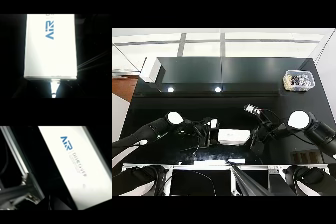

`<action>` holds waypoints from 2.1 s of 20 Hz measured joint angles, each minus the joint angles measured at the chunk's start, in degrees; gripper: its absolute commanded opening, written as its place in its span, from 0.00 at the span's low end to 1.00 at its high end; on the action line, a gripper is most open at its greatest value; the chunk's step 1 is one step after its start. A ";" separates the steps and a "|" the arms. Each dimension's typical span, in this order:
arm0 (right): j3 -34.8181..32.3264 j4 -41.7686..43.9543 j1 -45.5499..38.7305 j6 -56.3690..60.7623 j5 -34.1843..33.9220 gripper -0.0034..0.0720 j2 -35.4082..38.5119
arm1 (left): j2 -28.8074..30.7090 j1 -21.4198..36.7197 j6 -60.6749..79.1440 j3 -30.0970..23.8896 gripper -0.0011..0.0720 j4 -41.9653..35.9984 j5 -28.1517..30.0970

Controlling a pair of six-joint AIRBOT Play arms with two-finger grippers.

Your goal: Fold the box and place the chain.

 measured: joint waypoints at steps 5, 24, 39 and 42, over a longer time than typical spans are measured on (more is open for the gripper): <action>-5.66 13.90 0.02 5.29 -10.64 0.10 -0.37 | 0.00 0.00 0.00 0.02 0.68 -0.02 0.02; -8.55 19.43 0.00 8.52 -17.07 0.10 -8.79 | 0.00 0.00 0.07 0.02 0.68 0.00 0.04; 1.46 12.52 -22.16 7.30 -1.16 0.10 5.27 | 10.08 2.73 -16.15 0.96 0.99 8.35 -4.55; 1.84 10.99 -26.60 7.43 -0.26 0.10 6.34 | 11.26 0.85 -22.43 4.17 0.99 9.75 -6.73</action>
